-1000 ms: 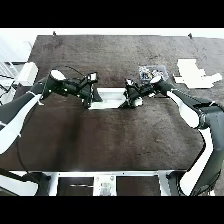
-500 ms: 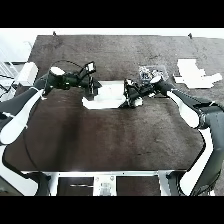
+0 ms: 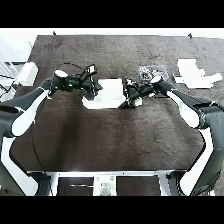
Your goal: Fold the box and place the chain.
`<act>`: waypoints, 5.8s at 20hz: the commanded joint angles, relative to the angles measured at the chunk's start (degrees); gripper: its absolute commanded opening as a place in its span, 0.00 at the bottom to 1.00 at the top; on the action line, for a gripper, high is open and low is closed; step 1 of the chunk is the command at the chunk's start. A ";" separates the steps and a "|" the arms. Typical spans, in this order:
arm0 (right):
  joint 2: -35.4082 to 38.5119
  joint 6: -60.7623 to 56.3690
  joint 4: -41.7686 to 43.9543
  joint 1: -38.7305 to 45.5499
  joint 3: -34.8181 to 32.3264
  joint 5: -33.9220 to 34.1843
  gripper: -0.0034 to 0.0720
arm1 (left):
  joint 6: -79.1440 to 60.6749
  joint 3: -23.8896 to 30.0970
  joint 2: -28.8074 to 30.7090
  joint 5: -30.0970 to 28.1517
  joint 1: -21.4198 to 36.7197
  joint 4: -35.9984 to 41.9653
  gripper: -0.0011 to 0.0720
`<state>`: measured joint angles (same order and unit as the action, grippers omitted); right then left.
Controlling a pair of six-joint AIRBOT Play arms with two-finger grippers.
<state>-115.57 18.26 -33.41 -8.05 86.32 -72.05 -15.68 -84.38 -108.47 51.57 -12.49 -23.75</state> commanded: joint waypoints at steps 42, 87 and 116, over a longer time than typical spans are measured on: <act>0.00 0.00 -0.09 -0.07 -0.02 0.00 0.72 | 21.66 2.43 7.39 8.92 0.94 -23.85 0.87; 0.00 0.00 -0.09 -0.07 -0.02 0.00 0.72 | 9.16 2.49 1.66 7.04 -3.82 -16.20 0.62; 0.00 0.00 -0.09 -0.07 -0.02 0.00 0.72 | 29.22 4.52 14.32 8.68 3.13 -15.21 0.03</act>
<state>-115.57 18.26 -33.45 -8.08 86.32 -72.01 6.96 -82.91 -99.85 65.78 -9.63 -39.07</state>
